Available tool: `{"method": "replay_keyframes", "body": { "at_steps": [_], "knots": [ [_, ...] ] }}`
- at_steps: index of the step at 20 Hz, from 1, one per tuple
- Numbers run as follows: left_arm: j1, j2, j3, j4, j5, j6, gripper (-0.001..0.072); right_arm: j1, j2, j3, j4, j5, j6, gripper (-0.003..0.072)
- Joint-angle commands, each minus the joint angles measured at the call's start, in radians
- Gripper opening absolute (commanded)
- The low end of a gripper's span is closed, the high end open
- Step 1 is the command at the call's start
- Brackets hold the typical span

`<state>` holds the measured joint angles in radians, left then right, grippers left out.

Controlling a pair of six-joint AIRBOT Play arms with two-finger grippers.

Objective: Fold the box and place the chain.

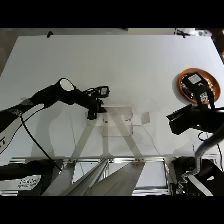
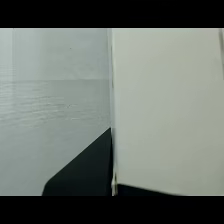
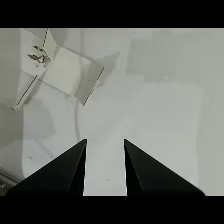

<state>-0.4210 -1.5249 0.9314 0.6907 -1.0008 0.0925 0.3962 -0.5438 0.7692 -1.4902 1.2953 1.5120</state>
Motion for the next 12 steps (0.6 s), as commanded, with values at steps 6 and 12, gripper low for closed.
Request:
{"method": "replay_keyframes", "body": {
  "at_steps": [6,12],
  "knots": [
    [-0.001,-0.013,0.014,0.006,-0.004,-0.011,0.0004,0.001,-0.021,-0.011,-0.003,-0.021,-0.002,0.0273],
    [0.000,-0.013,0.014,0.006,-0.002,-0.011,0.0014,0.001,-0.021,-0.012,-0.005,-0.021,-0.003,0.0273]
  ]
}}
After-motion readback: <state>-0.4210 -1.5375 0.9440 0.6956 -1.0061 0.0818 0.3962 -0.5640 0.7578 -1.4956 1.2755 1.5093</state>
